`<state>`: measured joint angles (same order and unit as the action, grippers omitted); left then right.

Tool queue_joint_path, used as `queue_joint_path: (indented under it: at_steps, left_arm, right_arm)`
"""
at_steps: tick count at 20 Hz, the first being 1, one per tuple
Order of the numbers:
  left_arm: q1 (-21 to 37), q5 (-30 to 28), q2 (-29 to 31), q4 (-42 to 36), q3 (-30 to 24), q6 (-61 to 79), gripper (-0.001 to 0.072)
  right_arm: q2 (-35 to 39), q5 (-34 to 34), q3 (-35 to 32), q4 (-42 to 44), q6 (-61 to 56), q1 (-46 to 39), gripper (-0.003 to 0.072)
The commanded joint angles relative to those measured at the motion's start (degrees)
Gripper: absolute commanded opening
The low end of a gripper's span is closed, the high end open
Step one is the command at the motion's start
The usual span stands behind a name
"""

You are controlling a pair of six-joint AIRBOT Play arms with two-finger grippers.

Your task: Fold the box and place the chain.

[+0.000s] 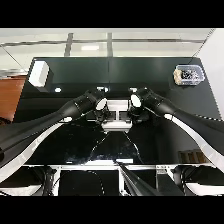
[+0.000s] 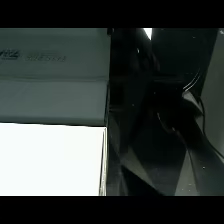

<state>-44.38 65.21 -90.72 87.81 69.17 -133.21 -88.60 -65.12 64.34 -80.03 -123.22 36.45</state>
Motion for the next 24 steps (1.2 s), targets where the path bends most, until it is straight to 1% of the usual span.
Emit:
queue_joint_path:
  at_steps: [1,2,3,4,5,9,10,11,12,15,17,19,22,24]
  left_arm:
    - [-0.02,0.0,-0.04,0.0,0.07,-0.02,0.0029]
    - [-0.02,0.04,-0.04,0.0,0.07,-0.02,0.0029]
    - [-0.02,0.02,-0.04,0.0,0.07,-0.02,0.0029]
    - [-0.02,0.04,-0.04,0.0,0.07,-0.02,0.0029]
    - [-0.02,0.02,-0.04,0.0,0.07,-0.02,0.0029]
    - [-0.02,0.02,-0.04,0.0,0.07,-0.02,0.0029]
    - [-0.02,0.02,-0.04,0.0,0.07,-0.02,0.0029]
    - [-0.02,0.04,-0.04,0.0,0.07,-0.02,0.0029]
    - [-0.02,0.02,-0.04,0.0,0.07,-0.02,0.0029]
    - [-0.02,0.02,-0.04,0.0,0.07,-0.02,0.0029]
    - [-0.02,0.02,-0.04,0.02,0.07,-0.02,0.0029]
    - [-0.02,0.02,-0.04,0.02,0.07,-0.02,0.0029]
    - [-0.02,0.07,-0.04,0.02,0.07,-0.02,0.0029]
    - [-0.02,0.28,-0.04,0.02,0.07,-0.02,0.0029]
  right_arm:
    - [-0.37,0.44,0.04,-0.42,0.04,0.07,0.019]
    - [-0.55,0.42,0.04,-0.44,0.07,0.07,0.0189]
    - [-0.74,0.44,0.04,-0.37,0.04,0.11,0.0167]
    - [-0.96,0.42,0.04,-0.15,0.07,0.13,0.0054]
    - [-1.01,0.46,0.04,-0.15,0.02,0.22,0.0013]
    - [-0.96,0.0,0.07,0.02,0.02,0.22,0.0013]
    - [-0.94,-0.46,0.26,-0.13,0.04,0.15,0.0029]
    - [-0.87,-1.25,0.66,-0.42,0.04,-0.02,0.0241]
    - [-0.59,-2.29,1.25,-0.66,0.66,-0.17,0.0389]
    - [2.6,-6.47,3.19,-1.73,6.21,-0.39,0.0396]
    - [8.02,-6.97,3.63,-2.01,10.43,-0.39,0.0396]
    - [14.16,-7.96,3.63,-5.51,11.28,-1.05,0.0396]
    - [21.62,-9.46,3.58,-18.69,11.45,-4.59,0.0395]
    - [22.62,-8.15,3.41,-32.17,11.5,-8.68,0.0386]
